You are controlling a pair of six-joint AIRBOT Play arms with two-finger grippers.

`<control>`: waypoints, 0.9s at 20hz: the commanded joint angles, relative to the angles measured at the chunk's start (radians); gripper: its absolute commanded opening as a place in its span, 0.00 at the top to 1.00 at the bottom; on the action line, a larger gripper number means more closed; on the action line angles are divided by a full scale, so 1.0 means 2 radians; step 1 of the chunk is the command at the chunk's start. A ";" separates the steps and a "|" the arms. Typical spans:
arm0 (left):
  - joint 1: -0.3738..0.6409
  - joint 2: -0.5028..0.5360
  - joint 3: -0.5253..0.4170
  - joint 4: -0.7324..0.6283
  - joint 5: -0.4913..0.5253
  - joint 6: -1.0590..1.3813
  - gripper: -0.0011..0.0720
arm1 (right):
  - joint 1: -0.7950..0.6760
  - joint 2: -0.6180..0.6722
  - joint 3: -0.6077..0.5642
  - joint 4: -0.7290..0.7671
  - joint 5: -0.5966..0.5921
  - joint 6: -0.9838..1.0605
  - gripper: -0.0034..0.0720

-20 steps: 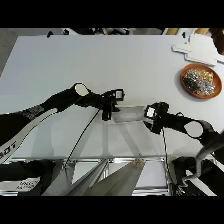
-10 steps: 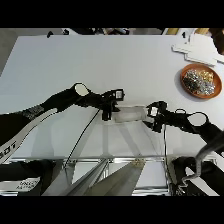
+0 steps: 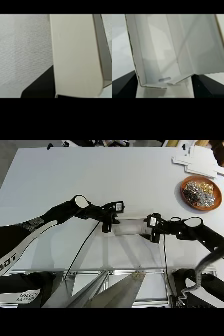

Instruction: Fold the box and place the chain.

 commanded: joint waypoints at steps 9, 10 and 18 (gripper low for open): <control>0.000 0.000 0.000 0.000 0.000 0.000 0.97 | -0.019 -0.107 0.036 0.007 0.055 -0.014 0.04; 0.000 0.000 0.000 0.000 0.000 0.000 0.97 | -0.019 -0.115 0.043 0.007 0.058 -0.014 0.04; 0.000 0.000 0.000 0.000 0.000 0.000 0.97 | -0.019 -0.128 0.058 0.009 0.075 -0.013 0.09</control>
